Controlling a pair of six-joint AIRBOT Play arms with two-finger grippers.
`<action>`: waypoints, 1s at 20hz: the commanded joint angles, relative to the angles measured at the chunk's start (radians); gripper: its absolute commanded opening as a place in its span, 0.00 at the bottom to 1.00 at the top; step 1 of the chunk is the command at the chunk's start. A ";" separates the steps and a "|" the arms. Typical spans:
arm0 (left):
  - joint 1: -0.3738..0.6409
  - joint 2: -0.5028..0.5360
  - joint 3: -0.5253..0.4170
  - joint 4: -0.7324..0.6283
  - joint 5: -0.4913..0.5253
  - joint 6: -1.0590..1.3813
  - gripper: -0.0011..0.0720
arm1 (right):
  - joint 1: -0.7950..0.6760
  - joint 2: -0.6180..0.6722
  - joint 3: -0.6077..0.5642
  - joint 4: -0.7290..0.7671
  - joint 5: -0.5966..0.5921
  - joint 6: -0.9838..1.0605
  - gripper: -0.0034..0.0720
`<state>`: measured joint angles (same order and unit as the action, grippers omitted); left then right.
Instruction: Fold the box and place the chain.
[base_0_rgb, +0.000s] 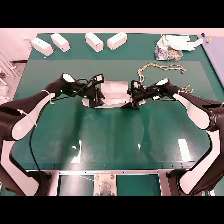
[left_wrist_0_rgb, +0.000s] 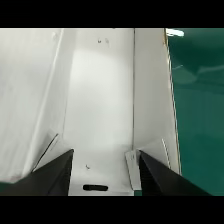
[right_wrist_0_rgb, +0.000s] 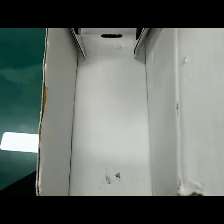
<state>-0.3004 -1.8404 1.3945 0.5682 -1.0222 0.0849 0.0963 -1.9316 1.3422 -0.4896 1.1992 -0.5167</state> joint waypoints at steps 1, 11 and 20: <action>-0.011 -0.001 -0.001 -0.007 0.010 0.002 0.99 | 0.001 0.000 0.000 0.003 -0.001 0.000 0.82; -0.009 -0.001 -0.001 0.031 0.018 0.032 0.68 | 0.001 0.000 0.000 0.003 -0.001 0.000 0.82; 0.124 0.000 -0.001 -0.003 -0.111 0.134 0.04 | 0.001 0.000 0.000 0.003 -0.001 0.000 0.82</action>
<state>-0.2260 -1.8416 1.3930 0.5926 -1.0657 0.1970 0.0971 -1.9320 1.3422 -0.4858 1.1969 -0.5171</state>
